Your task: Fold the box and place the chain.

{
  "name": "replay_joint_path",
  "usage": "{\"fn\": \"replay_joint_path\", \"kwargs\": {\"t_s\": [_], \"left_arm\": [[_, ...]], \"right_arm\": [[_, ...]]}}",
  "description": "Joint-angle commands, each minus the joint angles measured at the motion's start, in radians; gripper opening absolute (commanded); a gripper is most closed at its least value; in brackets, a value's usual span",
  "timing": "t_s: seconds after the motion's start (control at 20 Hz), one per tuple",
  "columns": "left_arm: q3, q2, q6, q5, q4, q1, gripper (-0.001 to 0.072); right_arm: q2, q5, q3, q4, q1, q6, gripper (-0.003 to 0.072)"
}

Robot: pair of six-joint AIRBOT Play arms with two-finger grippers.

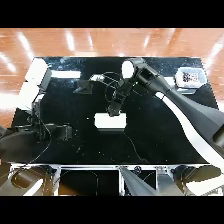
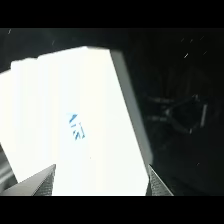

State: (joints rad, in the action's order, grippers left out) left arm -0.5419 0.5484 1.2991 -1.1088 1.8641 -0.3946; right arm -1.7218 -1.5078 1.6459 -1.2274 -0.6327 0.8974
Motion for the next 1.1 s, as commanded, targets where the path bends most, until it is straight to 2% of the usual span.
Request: {"fn": "replay_joint_path", "kwargs": {"t_s": [0.0,0.2,0.55,0.65,1.05], "left_arm": [[0.001,0.053,0.003,0.048,0.004,0.001,0.0554],[0.001,0.099,0.003,0.052,0.004,0.001,0.0554],[0.001,0.100,0.003,0.076,0.011,0.001,0.0554],[0.001,0.100,0.003,0.076,0.011,0.001,0.0554],[0.001,0.100,0.003,0.076,0.014,0.001,0.0554]], "right_arm": [[-0.003,-0.107,0.003,0.008,0.006,-0.024,0.0695],[-0.001,-0.126,0.003,0.047,0.008,-0.043,0.0696],[-0.008,-0.074,0.002,0.023,0.008,-0.062,0.0693],[-0.018,-0.066,0.001,-0.004,0.008,-0.065,0.0579],[-0.032,-0.027,-0.010,-0.023,0.008,-0.063,0.0575]]}}
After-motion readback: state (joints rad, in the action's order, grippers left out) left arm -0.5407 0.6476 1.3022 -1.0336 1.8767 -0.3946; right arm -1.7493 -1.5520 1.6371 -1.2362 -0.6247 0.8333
